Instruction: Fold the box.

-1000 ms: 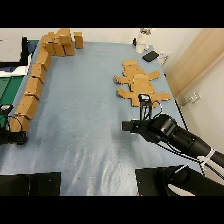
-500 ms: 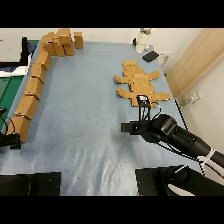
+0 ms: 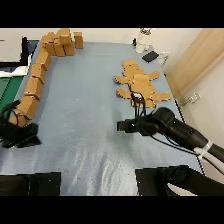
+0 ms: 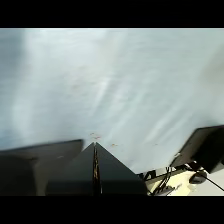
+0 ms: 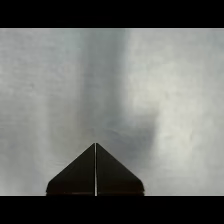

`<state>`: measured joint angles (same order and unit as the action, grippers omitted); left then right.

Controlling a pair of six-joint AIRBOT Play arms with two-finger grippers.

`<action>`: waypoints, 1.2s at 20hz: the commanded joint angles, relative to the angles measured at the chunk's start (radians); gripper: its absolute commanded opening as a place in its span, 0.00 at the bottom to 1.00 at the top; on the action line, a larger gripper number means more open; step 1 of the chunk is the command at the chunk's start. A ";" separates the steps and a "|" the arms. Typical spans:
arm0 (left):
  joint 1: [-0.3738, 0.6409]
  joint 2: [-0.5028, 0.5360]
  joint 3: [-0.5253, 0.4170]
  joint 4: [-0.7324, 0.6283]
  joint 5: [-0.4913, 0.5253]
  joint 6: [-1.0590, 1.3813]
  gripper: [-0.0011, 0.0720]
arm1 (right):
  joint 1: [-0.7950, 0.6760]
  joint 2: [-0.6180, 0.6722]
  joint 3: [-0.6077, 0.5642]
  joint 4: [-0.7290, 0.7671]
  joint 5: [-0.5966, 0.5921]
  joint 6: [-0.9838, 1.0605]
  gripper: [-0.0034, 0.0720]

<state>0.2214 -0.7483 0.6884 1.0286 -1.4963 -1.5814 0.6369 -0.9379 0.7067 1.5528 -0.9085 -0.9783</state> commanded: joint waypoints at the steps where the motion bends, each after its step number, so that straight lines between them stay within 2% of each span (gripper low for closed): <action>1: -0.291 -0.026 0.045 -0.103 0.247 -0.079 0.02 | -0.032 -0.171 0.190 0.100 -0.072 -0.156 0.05; 3: -0.475 -0.131 0.114 -0.063 0.386 -0.039 0.02 | -0.032 -0.298 0.306 0.143 -0.115 -0.219 0.05; 5: -0.613 -0.272 0.205 0.024 0.461 -0.039 0.02 | -0.033 -0.386 0.380 0.171 -0.131 -0.235 0.05; 8: -0.706 -0.496 0.372 0.118 0.464 -0.016 0.02 | -0.033 -0.470 0.457 0.177 -0.160 -0.235 0.05; 11: -0.739 -0.639 0.517 0.204 0.465 0.014 0.02 | -0.034 -0.501 0.494 0.179 -0.166 -0.236 0.05; 14: -0.764 -0.696 0.595 0.297 0.484 0.035 0.02 | -0.039 -0.521 0.534 0.174 -0.162 -0.238 0.05; 19: -0.776 -0.698 0.600 0.309 0.603 0.110 0.03 | -0.040 -0.539 0.563 0.172 -0.147 -0.238 0.05; 24: -0.777 -0.698 0.600 0.310 0.632 0.123 0.03 | -0.038 -0.538 0.563 0.172 -0.174 -0.238 0.05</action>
<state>-0.5529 -1.4437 1.2854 1.3319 -0.8696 -1.4696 0.5987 -1.4746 1.2655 1.7252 -1.0859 -1.2160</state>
